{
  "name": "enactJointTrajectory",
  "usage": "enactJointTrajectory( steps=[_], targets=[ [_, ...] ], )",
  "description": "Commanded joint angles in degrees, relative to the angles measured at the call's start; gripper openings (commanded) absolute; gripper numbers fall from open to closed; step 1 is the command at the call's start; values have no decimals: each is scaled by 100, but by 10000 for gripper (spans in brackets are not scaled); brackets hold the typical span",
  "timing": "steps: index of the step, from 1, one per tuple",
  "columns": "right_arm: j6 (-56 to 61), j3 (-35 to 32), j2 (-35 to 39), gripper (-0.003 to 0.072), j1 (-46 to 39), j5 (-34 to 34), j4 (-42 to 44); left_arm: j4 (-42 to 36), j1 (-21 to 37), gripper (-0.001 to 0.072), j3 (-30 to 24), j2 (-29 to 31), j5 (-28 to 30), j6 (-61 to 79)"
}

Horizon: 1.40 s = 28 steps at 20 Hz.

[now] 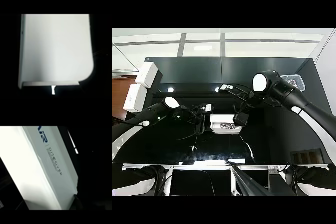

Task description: Fold the box and place the chain.

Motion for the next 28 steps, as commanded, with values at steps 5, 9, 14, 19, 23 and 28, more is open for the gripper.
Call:
enactJointTrajectory(
  steps=[5, 9, 14, 19, 23, 28],
  targets=[
    [-7, 7, -74, 704, 0, -247, -26, 0, -2, 351, 2, -4, 2, 0],
    [-17, 7, -232, 697, 0, -365, -26, 0, -2, 351, 2, -4, 2, 0],
    [13, 212, -33, 698, 0, 332, 87, 0, -2, 351, 2, -4, 2, 0],
    [177, 560, 442, 698, -50, 479, 184, 0, -2, 351, 2, -4, 4, 0],
    [264, 549, 446, 698, -374, 177, 411, 0, -2, 351, 2, -4, 4, -2],
    [262, 321, 197, 698, -455, 192, 520, 0, -2, 351, 2, -4, 4, -2]
  ],
)
